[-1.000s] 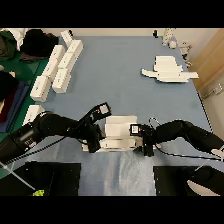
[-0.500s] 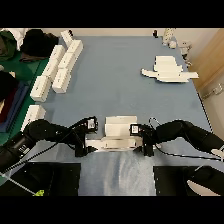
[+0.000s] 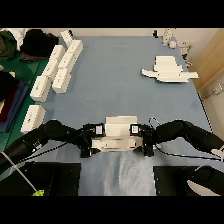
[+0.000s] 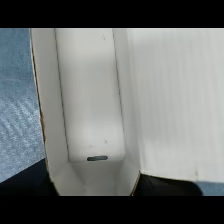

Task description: Fold the box.

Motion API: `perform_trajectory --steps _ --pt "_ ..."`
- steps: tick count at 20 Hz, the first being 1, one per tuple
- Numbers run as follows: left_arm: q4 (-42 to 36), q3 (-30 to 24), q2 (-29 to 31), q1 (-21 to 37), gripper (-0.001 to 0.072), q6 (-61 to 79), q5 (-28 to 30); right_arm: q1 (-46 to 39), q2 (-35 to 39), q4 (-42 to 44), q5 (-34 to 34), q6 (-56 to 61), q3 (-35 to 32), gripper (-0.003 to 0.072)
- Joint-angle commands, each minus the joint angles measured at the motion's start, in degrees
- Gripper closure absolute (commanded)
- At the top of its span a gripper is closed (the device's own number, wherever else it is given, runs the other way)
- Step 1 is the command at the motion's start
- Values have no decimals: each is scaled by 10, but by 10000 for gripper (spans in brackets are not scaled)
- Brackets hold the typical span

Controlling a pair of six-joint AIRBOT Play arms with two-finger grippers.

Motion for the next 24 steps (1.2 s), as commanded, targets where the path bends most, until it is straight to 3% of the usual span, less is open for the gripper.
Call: perform_trajectory --steps 1,2,3,4,9,10,17,24 --pt "-20 0 -38 -21 133 14 35 0 0 0 0 0 0 168" --pt "-27 0 -44 -21 156 14 39 0 0 0 0 0 0 168" --pt "-28 0 -46 -21 388 19 42 0 0 0 0 0 0 168" --pt "-28 0 -47 -21 424 23 45 0 0 0 0 0 0 168" --pt "-62 0 -48 -28 440 26 61 0 0 0 0 0 0 168" --pt "-67 0 -48 -34 548 30 70 0 0 0 0 0 0 168" --pt "-110 0 -57 -57 545 38 111 0 0 0 0 0 0 168" --pt "-113 19 -100 -71 527 38 105 0 0 0 0 0 0 168"
